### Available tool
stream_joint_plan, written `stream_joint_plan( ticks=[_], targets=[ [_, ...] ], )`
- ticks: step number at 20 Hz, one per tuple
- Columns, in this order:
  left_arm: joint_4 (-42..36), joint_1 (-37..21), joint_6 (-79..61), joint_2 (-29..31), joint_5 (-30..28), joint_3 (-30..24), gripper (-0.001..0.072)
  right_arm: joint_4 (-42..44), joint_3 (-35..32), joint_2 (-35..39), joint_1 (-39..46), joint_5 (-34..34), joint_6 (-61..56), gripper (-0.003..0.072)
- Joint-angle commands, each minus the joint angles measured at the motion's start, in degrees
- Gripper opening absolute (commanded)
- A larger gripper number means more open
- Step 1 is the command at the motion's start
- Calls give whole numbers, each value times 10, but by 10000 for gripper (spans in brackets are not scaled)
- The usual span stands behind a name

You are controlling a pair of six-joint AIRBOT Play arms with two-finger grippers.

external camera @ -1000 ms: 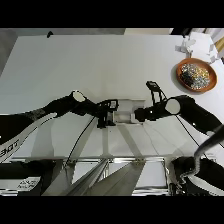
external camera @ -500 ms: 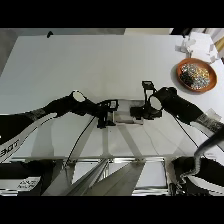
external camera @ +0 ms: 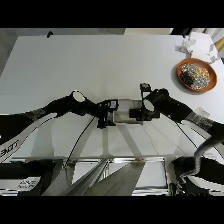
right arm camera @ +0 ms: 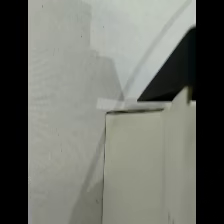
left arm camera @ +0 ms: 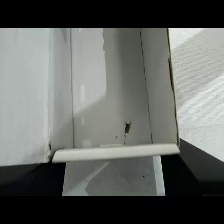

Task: Fold the box and place the chain.

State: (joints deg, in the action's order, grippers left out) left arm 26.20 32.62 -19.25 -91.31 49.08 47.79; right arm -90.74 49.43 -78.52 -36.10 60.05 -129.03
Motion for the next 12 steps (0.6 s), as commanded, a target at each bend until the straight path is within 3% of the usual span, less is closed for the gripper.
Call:
stream_joint_plan(
  ticks=[1, 7, 8, 9, 12],
  targets=[
    [0, 0, 0, 0, 0, 0, 210, -3, 0, -7, -3, -5, -2, 44],
    [0, 0, 0, 0, 0, 0, 210, -3, 0, -7, -3, -9, 1, 21],
    [0, 0, 0, 0, 0, 0, 210, -3, 0, -7, -3, -9, 1, 67],
    [0, 0, 0, 0, 0, 0, 210, -3, 0, -7, -3, -10, 1, 168],
    [0, 0, 0, 0, 0, 0, 210, -4, 0, -8, -3, -12, 1, 189]
  ],
)
